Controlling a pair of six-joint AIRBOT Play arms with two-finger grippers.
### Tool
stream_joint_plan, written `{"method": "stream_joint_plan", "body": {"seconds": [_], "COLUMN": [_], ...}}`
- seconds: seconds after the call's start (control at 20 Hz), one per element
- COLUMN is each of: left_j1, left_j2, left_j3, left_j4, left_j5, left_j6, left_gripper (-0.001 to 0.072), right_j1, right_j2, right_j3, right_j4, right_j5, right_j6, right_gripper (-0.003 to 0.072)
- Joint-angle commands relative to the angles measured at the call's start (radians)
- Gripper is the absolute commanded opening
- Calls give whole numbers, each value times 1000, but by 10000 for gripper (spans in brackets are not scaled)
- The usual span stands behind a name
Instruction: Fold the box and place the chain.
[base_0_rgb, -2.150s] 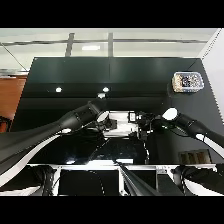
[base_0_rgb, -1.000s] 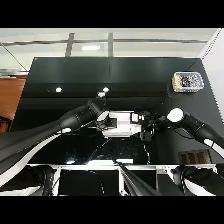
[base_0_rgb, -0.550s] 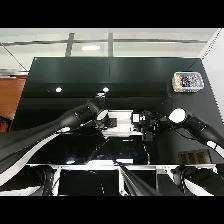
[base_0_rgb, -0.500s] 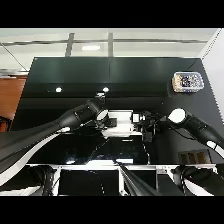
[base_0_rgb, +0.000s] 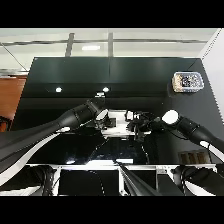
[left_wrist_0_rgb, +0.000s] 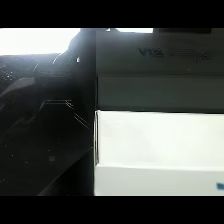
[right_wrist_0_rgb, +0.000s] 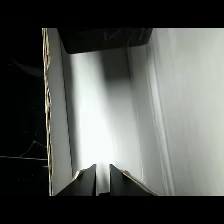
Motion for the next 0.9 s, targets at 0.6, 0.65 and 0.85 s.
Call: {"method": "stream_joint_plan", "body": {"seconds": [0.6, 0.65, 0.85], "left_j1": [1, 1, 1], "left_j2": [0, 0, 0], "left_j3": [1, 1, 1], "left_j4": [-1, -1, -1], "left_j5": [2, 2, 2], "left_j6": [-1, -1, -1], "left_gripper": [23, 23, 23], "right_j1": [-76, -128, -459], "right_j2": [68, 95, 158], "right_j3": [74, 98, 112], "right_j4": [-196, -277, -440], "right_j5": [77, 140, 289], "right_j6": [735, 859, 1216], "right_gripper": [9, 9, 9]}}
